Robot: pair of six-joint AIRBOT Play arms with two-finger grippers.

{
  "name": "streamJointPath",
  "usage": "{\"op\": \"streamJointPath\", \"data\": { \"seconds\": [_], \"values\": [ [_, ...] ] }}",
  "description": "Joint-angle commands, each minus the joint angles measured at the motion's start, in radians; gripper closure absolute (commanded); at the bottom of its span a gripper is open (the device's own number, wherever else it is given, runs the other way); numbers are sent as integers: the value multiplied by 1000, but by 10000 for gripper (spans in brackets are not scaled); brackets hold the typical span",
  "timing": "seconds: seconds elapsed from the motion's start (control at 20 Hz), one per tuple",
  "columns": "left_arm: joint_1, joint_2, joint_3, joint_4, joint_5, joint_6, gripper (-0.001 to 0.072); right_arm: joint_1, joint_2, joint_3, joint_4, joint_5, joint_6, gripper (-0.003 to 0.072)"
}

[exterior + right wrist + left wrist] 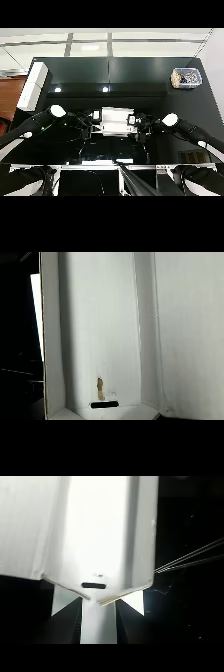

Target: Fold the box and place the chain.

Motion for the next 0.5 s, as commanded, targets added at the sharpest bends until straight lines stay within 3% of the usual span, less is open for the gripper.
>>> {"op": "streamJointPath", "data": {
  "seconds": [0.0,0.05,0.45],
  "values": [
    [-1,-2,3,-16,-48,-2,520,0,-1,0,0,0,0,556],
    [-1,-2,3,-25,-48,-2,551,0,0,0,0,0,0,556],
    [-48,-57,11,-159,16,7,550,0,-1,0,0,1,0,556]
  ]
}}
